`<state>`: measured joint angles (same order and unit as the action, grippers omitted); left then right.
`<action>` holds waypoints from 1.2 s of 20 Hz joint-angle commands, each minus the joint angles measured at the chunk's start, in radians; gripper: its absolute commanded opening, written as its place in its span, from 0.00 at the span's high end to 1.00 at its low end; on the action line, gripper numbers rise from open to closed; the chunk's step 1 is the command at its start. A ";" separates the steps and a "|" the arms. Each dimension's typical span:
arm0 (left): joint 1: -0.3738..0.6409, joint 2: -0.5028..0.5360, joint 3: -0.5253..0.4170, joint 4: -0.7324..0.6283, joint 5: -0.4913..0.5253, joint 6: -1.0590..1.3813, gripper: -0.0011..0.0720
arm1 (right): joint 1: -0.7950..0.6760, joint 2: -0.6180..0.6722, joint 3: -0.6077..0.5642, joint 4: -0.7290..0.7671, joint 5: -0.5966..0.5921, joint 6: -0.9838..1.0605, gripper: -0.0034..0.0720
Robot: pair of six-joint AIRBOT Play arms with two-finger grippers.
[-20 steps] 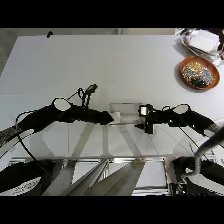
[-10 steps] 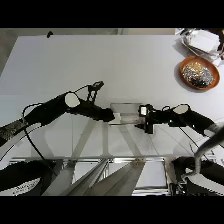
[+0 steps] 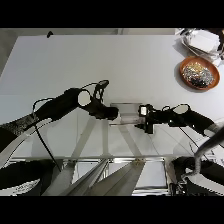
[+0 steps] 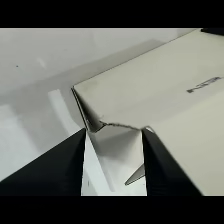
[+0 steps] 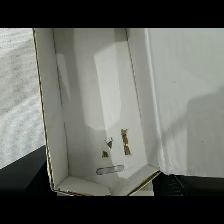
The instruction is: Fold the box and place the chain.
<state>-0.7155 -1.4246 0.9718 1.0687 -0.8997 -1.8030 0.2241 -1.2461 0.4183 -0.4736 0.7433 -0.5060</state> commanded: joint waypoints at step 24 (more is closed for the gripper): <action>-0.153 -0.196 0.209 0.334 -0.201 -0.539 0.62 | 0.000 0.001 0.000 0.000 0.000 0.000 0.39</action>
